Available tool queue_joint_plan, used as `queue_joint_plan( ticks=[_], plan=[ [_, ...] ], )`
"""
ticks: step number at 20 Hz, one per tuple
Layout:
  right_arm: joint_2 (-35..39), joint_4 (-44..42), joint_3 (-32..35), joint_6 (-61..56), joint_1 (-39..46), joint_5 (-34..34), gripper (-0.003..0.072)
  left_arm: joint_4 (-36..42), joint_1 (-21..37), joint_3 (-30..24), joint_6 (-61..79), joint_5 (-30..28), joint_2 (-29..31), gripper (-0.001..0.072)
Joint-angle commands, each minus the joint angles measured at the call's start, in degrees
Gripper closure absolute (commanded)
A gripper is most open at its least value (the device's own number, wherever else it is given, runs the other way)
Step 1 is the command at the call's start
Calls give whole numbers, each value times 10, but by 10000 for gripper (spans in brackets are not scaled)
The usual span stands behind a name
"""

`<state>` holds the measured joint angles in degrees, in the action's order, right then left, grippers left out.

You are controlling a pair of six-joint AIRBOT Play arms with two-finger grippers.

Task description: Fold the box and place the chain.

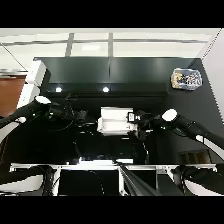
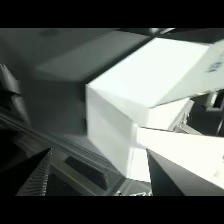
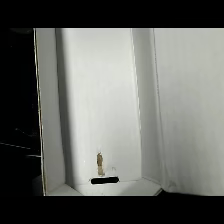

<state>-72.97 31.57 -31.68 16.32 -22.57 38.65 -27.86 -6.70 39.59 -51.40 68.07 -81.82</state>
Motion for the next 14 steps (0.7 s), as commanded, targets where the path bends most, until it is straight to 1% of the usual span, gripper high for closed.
queue_joint_plan(
  ticks=[1,2,3,6,10,14],
  plan=[
    [0,0,0,0,-1,0,237,-4,-24,26,-17,10,0,34],
    [0,0,0,0,-1,0,237,-14,-37,35,-37,7,0,99],
    [0,0,0,0,-1,0,237,-30,-49,45,-59,4,0,136],
    [0,0,0,0,-1,0,237,-86,-96,79,-133,-3,0,136],
    [0,0,0,0,-1,0,237,-139,-148,119,-214,-11,0,137],
    [0,0,0,0,-1,0,237,-154,-172,141,-243,-14,0,137]
  ],
)
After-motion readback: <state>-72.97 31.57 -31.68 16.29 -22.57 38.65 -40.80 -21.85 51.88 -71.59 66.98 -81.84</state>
